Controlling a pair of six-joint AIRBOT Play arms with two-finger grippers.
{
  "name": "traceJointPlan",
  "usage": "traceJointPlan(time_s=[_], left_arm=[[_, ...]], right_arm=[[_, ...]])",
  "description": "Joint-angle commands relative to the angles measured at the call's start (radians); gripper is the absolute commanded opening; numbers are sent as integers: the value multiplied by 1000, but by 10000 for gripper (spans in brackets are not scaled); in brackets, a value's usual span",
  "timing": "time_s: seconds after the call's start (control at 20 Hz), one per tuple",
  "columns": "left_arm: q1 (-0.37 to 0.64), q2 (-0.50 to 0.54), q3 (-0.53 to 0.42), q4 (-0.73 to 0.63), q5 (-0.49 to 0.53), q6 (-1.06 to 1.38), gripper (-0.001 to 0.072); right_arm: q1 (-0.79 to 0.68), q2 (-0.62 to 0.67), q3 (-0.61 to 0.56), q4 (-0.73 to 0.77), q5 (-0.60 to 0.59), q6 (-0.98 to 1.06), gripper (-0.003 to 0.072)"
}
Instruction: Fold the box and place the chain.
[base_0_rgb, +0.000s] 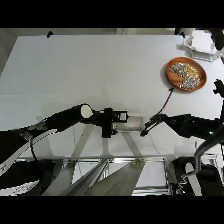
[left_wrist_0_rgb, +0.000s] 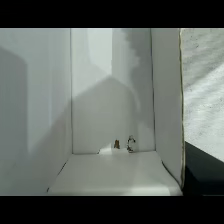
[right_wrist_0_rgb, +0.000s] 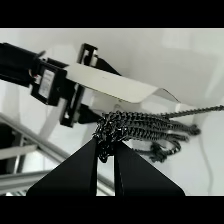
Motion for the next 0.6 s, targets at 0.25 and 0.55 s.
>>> traceJointPlan(time_s=[0.25,0.55], left_arm=[[0,0,0,0,0,0,321],[0,0,0,0,0,0,321]], right_arm=[[1,1,-3,109,-100,-25,10],[122,1,-5,114,-218,-32,10]])
